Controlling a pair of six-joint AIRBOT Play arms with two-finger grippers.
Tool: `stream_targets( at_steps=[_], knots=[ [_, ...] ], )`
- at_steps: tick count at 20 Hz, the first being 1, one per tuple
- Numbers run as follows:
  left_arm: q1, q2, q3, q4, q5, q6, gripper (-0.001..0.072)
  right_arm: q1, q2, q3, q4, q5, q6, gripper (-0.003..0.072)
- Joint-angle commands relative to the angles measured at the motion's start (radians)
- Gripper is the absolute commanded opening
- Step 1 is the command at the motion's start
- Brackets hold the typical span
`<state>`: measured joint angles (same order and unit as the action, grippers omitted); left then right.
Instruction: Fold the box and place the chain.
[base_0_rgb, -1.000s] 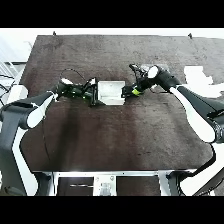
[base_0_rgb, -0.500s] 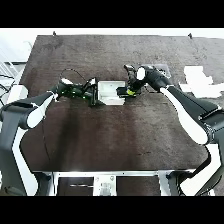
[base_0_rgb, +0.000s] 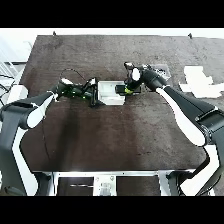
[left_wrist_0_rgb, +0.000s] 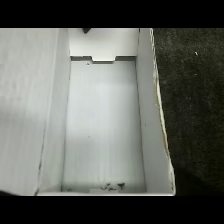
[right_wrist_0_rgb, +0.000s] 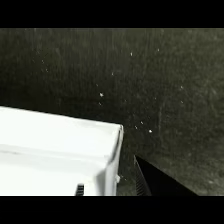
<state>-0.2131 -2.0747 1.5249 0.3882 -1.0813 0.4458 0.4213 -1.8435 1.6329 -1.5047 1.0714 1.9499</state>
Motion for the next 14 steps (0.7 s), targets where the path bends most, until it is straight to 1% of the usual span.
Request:
stream_targets(
  at_steps=[1, 4, 9, 12, 13, 14],
  knots=[
    [0.0, 0.0, 0.0, 0.0, 0.0, 0.0, 0.0492, 0.005, -0.007, 0.002, -0.018, -0.015, 0.033, 0.037],
    [0.0, 0.0, 0.0, 0.0, -0.001, 0.0, 0.0492, 0.005, -0.007, 0.006, -0.018, 0.0, 0.041, 0.0369],
    [0.0, 0.0, 0.0, 0.0, -0.001, 0.0, 0.0492, 0.013, -0.049, 0.059, -0.033, 0.086, 0.067, 0.0366],
    [0.0, 0.0, 0.0, 0.0, 0.0, 0.0, 0.0492, 0.014, -0.075, 0.099, -0.064, 0.165, 0.095, 0.0363],
    [0.0, 0.0, 0.0, 0.0, -0.002, 0.0, 0.0492, 0.014, -0.075, 0.099, -0.08, 0.168, 0.11, 0.0362],
    [0.0, 0.0, 0.0, 0.0, -0.001, 0.0, 0.0492, 0.014, -0.075, 0.1, -0.086, 0.168, 0.116, 0.0347]
  ],
)
